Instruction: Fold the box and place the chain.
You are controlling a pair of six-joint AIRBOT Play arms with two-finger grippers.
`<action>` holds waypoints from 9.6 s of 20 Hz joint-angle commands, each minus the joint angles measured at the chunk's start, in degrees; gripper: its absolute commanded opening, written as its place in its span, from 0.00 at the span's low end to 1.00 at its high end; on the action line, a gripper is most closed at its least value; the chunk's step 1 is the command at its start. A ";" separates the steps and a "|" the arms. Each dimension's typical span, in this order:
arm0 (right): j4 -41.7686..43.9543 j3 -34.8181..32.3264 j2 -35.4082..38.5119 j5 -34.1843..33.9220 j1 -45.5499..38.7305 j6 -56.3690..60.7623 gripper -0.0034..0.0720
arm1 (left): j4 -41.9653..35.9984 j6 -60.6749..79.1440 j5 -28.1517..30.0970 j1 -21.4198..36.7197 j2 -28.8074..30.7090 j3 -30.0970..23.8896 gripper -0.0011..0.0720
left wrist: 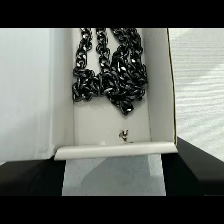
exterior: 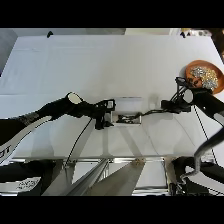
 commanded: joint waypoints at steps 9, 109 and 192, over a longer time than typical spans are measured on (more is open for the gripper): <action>9.84 0.11 29.99 16.87 1.11 -11.41 0.07 | 0.00 0.02 0.00 0.02 0.02 0.02 0.47; 0.42 3.41 -1.92 4.09 15.76 7.17 0.36 | 0.02 0.02 0.00 0.02 0.02 0.02 0.47; 12.24 3.41 18.62 -12.35 39.21 2.16 0.07 | 0.00 0.02 0.00 0.02 0.02 0.02 0.47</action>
